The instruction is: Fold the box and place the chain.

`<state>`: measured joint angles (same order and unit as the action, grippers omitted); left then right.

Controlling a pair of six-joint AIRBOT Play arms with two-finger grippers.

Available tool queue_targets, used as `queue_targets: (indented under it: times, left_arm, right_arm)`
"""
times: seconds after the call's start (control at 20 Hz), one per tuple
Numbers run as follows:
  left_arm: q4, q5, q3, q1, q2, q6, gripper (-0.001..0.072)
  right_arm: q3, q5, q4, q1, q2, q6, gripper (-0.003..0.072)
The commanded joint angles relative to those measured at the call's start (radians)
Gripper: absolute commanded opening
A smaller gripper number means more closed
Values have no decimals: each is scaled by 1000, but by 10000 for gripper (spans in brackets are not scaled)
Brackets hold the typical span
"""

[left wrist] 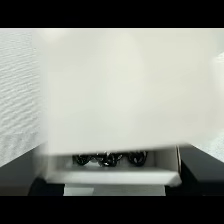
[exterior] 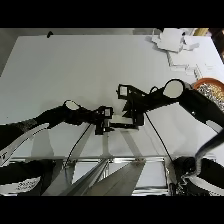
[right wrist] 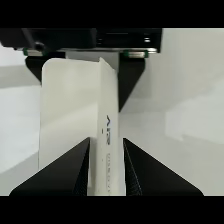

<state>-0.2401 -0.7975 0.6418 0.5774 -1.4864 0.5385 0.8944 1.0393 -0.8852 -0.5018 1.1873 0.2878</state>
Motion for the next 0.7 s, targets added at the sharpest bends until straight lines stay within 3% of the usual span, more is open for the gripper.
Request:
queue_targets:
  times: [0.0,0.35,0.65]
  left_arm:
    - [0,0,0,0,0,0,278]
    - [0,0,0,0,0,0,278]
    - [0,0,0,0,0,0,278]
  right_arm:
    - [-2,18,-60,-56,3,0,237]
    - [-62,-30,-133,-93,-14,1,237]
    - [-62,-145,-140,-108,-20,26,219]
